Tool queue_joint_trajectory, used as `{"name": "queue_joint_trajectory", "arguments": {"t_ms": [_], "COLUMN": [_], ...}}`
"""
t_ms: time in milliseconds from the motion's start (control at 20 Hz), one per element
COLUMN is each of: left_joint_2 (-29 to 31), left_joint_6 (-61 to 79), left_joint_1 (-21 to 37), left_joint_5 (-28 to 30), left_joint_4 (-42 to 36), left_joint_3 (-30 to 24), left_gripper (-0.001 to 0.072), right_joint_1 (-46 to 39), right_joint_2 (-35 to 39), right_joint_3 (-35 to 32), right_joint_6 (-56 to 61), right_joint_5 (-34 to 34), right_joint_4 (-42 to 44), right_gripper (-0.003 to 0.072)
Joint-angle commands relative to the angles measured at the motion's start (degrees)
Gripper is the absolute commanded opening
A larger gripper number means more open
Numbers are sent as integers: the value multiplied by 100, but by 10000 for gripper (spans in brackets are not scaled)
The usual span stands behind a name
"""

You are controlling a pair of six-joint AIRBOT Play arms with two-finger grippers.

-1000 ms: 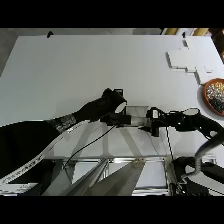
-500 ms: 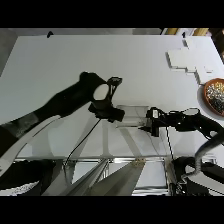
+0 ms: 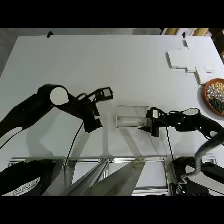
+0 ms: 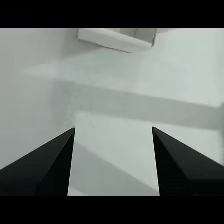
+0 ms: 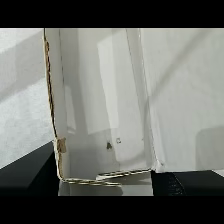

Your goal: Fold the box and place the chain.

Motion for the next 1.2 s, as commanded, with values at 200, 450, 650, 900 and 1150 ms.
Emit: {"name": "queue_joint_trajectory", "arguments": {"t_ms": [200, 450, 650, 900, 1150], "left_joint_2": [-966, -1384, -1425, -1547, -1596], "left_joint_6": [5696, 6526, 6542, 6524, 6332], "left_joint_1": [192, 9, -70, -210, -210], "left_joint_5": [1532, 1729, 1805, 1788, 1534], "left_joint_4": [-2761, -3926, -4192, -4203, -4234], "left_joint_3": [-824, -824, -822, -824, -824], "left_gripper": [534, 578, 629, 696, 696], "right_joint_1": [-2, -2, -2, -2, -2], "right_joint_2": [2, 2, 2, 2, 2], "right_joint_3": [0, 0, 0, 0, 0], "right_joint_6": [2, 2, 0, 0, 2], "right_joint_5": [0, 0, 0, -2, 0], "right_joint_4": [2, 2, 2, 2, 2], "right_gripper": [413, 413, 413, 413, 413]}}
